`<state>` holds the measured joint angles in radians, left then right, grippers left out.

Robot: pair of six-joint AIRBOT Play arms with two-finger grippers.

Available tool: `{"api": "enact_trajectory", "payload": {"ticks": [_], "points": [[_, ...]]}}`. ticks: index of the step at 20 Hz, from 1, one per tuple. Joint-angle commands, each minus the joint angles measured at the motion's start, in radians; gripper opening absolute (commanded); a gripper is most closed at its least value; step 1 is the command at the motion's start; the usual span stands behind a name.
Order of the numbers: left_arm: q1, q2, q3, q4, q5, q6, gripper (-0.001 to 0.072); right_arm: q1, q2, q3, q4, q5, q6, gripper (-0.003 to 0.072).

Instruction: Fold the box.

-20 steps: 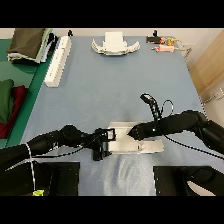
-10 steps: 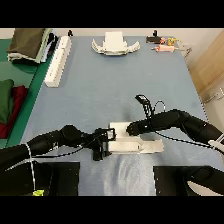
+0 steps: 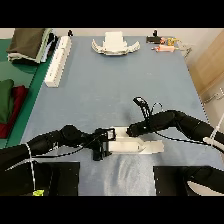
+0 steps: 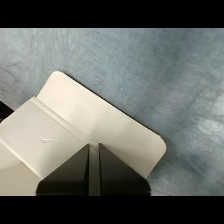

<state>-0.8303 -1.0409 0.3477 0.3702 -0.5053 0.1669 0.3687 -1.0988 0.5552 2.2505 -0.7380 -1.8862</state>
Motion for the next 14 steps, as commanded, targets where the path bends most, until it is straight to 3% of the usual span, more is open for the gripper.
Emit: {"api": "enact_trajectory", "payload": {"ticks": [1, 5, 10, 14], "points": [[0.001, 0.000, 0.001, 0.000, 0.000, 0.000, 0.0511, 0.001, -0.004, 0.000, -0.002, -0.013, -0.007, 0.0089], [0.001, 0.000, 0.001, 0.000, 0.000, 0.000, 0.0511, -0.002, 0.037, 0.043, -0.021, -0.036, -0.007, 0.0089], [0.001, 0.000, 0.001, 0.000, 0.000, 0.000, 0.0511, -0.002, 0.215, 0.171, -0.324, -0.193, 0.034, 0.0089], [0.001, 0.000, 0.001, 0.000, 0.000, 0.000, 0.0511, -0.001, 0.374, 0.137, -0.434, -0.341, 0.028, 0.0089]]}}
